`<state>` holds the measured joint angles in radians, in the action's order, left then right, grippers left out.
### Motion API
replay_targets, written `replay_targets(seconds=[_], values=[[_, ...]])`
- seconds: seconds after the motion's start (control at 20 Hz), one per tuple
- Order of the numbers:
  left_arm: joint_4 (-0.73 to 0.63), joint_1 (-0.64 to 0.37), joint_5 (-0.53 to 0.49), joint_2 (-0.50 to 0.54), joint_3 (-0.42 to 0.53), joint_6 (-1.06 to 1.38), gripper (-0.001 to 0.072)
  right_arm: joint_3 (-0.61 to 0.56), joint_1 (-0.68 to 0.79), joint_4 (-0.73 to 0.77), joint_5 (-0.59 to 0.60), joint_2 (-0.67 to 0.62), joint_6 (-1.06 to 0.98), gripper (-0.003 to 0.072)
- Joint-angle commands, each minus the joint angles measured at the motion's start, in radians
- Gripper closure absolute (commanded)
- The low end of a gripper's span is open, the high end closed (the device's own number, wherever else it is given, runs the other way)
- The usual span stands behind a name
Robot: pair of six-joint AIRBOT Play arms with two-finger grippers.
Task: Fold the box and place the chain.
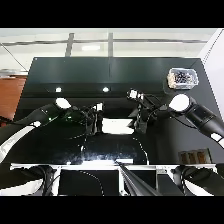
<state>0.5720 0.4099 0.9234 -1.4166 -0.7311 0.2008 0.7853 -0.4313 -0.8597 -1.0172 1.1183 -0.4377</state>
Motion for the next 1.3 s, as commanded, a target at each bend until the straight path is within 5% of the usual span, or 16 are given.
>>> replay_targets(seconds=[0.0, 0.1, 0.15, 0.2, 0.3, 0.35, 0.45, 0.5, 0.95, 1.05, 1.25], values=[[0.000, 0.000, 0.000, 0.000, 0.000, 0.000, 0.0204, 0.003, -0.018, -0.032, -0.023, 0.000, -0.015, -0.0002], [0.000, 0.000, 0.000, 0.000, 0.000, 0.000, 0.0204, 0.003, -0.019, -0.032, -0.018, 0.000, -0.015, 0.0015], [0.000, 0.000, 0.000, 0.000, 0.000, 0.000, 0.0204, 0.003, -0.019, -0.032, -0.015, 0.000, -0.015, 0.0118], [0.000, 0.000, 0.000, 0.000, 0.000, 0.000, 0.0204, 0.003, -0.019, -0.032, -0.014, 0.000, -0.014, 0.0143], [0.000, 0.000, 0.000, 0.000, 0.000, 0.000, 0.0204, 0.003, -0.019, -0.032, -0.014, 0.000, -0.014, 0.0148], [0.000, 0.000, 0.000, 0.000, 0.000, 0.000, 0.0204, 0.003, -0.019, -0.032, -0.016, 0.000, -0.015, 0.0262], [0.000, 0.000, 0.000, 0.000, 0.000, 0.000, 0.0204, 0.003, -0.019, -0.032, -0.015, 0.000, -0.015, 0.0279], [0.000, 0.000, 0.000, 0.000, 0.000, 0.000, 0.0204, 0.003, -0.019, -0.033, -0.015, 0.000, -0.015, 0.0364], [0.000, 0.000, 0.000, 0.000, 0.000, 0.000, 0.0204, 0.003, -0.019, -0.037, -0.009, 0.000, -0.015, 0.0386], [0.000, 0.000, 0.000, 0.000, 0.000, 0.000, 0.0204, 0.003, -0.020, -0.044, -0.008, 0.000, -0.014, 0.0550], [0.000, 0.000, 0.000, 0.000, 0.000, 0.000, 0.0204, 0.003, -0.019, -0.051, -0.008, 0.000, -0.015, 0.0549]])
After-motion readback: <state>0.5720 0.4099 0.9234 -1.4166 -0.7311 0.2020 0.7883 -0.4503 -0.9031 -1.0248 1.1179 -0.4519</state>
